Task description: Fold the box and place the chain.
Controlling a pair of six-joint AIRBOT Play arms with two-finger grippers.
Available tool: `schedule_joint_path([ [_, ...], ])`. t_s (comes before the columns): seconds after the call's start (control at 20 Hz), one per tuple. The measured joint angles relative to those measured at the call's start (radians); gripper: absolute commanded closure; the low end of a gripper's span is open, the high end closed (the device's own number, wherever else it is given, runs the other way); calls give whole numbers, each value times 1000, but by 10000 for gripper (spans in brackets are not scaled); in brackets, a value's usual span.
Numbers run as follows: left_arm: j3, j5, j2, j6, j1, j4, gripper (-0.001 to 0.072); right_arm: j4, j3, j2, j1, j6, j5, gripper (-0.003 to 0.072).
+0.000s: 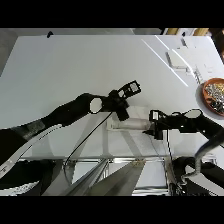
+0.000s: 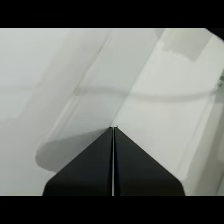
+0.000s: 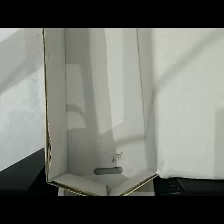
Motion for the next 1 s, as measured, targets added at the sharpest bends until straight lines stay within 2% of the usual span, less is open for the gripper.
schedule_joint_path([
  [0.3,0,3,-61,4,7,-21,703,0,0,0,0,0,0,273],
  [0.55,-1,-48,25,18,23,1,707,-2,0,0,0,-1,-2,273],
  [0.75,-1,-160,108,18,24,72,708,-4,0,0,0,-1,-2,273],
  [1.0,-11,-347,127,18,-1,107,707,-3,0,0,0,-1,-2,273],
])
